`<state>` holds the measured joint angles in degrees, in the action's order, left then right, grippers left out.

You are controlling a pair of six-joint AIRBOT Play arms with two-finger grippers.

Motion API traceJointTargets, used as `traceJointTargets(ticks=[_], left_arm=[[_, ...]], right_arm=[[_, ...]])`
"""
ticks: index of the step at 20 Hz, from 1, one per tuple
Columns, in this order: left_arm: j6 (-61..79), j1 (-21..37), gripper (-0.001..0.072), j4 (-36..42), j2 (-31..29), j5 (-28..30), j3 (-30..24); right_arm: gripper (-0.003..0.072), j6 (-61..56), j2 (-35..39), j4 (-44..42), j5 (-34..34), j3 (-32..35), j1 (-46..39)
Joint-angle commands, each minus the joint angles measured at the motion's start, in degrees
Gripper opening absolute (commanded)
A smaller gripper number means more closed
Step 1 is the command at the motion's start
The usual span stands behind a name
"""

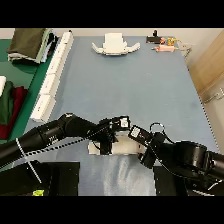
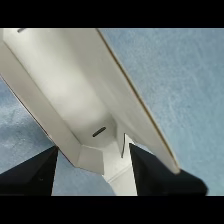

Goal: Fold the box.

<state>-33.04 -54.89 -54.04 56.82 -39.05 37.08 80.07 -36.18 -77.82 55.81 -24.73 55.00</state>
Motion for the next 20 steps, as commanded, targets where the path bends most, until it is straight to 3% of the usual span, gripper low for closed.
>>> traceJointTargets(ticks=[1, 5, 8, 11, 14, 17, 20], left_arm=[[0.0, 0.0, 0.0015, 0.0, 0.0, 0.0, 0.0], [0.0, 0.0, 0.0015, 0.0, 0.0, 0.0, 0.0], [0.0, 0.0, 0.0015, 0.0, 0.0, 0.0, 0.0], [0.0, 0.0, 0.0015, 0.0, 0.0, 0.0, 0.0], [0.0, 0.0, 0.0015, 0.0, 0.0, 0.0, 0.0], [0.0, 0.0, 0.0015, 0.0, 0.0, 0.0, 0.0], [0.0, 0.0, 0.0015, 0.0, 0.0, 0.0, 0.0]], right_arm=[[0.0707, 4.1, 0.1, 0.9, 0.2, -0.1, 0.0], [0.0717, 15.3, 0.1, -3.8, -2.7, 0.0, -5.2], [0.0719, 36.5, 0.1, -18.4, -4.2, 0.0, -16.1], [0.072, 60.2, -0.3, -35.5, -1.7, 0.0, -29.3], [0.072, 78.3, -4.7, -46.2, 1.4, 0.0, -37.7], [0.072, 82.2, -9.3, -47.9, 1.7, 0.0, -39.0], [0.0715, 81.8, -8.9, -43.9, 1.7, -0.1, -39.0]])
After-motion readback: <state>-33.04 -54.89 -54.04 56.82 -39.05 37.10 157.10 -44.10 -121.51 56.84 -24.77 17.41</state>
